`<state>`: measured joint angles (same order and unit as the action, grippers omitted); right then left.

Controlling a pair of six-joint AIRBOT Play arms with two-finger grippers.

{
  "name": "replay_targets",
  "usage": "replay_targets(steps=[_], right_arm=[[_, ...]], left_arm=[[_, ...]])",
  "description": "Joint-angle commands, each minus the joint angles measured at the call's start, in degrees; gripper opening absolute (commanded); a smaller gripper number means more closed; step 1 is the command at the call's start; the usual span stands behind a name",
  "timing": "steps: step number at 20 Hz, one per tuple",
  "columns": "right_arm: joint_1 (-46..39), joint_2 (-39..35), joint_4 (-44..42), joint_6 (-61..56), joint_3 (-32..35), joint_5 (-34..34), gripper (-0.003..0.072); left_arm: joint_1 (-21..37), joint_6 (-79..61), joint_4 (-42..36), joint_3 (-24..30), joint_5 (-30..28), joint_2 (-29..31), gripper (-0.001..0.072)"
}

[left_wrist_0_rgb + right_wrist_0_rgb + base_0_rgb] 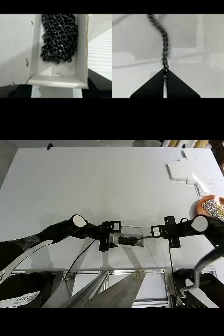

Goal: Fold the box and place the chain.

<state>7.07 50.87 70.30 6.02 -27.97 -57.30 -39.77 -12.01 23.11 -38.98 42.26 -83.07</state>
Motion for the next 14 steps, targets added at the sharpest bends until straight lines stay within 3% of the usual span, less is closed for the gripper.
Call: replay_targets(steps=[1, 6, 11, 14], right_arm=[[1.9, -7.8, -15.1, -0.2, 0.0, -3.9, 0.0017], [12.9, -9.6, -31.8, 0.0, 0.0, -1.2, 0.0017], [25.2, -8.9, -33.2, -0.2, 0.0, 12.2, 0.0017], [26.9, -6.3, -33.1, -0.2, 0.0, 14.9, 0.0017]], left_arm=[[0.0, 0.0, 0.0, 0.0, 0.0, 0.0, 0.0393], [0.0, 0.0, 0.0, 0.0, 0.0, 0.0, 0.0393], [0.0, 0.0, 0.0, 0.0, 0.0, 0.0, 0.0393], [0.0, 0.0, 0.0, 0.0, 0.0, 0.0, 0.0393]])
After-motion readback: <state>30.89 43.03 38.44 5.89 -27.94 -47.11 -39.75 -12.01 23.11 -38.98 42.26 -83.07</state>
